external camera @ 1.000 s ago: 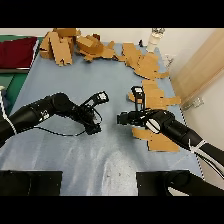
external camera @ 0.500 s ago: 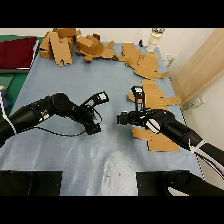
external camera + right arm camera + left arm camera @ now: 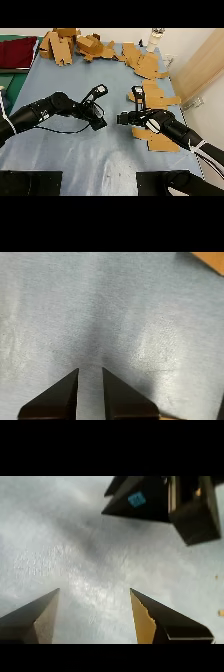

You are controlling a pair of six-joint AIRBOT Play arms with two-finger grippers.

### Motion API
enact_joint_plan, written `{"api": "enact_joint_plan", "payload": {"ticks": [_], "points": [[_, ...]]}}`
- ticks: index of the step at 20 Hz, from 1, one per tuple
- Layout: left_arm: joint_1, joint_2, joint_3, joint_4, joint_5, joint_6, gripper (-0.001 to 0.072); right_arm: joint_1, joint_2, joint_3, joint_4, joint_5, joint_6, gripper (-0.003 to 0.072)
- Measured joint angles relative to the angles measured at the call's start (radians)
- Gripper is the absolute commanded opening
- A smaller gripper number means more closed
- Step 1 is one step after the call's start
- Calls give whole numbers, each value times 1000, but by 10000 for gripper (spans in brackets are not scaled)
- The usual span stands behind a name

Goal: Fold the box.

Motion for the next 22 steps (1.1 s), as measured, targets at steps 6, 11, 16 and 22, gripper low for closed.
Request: {"api": "enact_joint_plan", "payload": {"ticks": [6,11,16,22], "points": [[1,0,0,-74,38,-51,250,0,-1,0,91,-18,4,241],[1,0,0,-90,48,-119,249,0,-8,0,230,-55,34,241],[19,0,0,-93,30,-268,250,-153,-18,146,178,101,56,242],[85,0,-1,-89,-56,-392,250,-742,-2,419,-55,637,-70,246]]}}
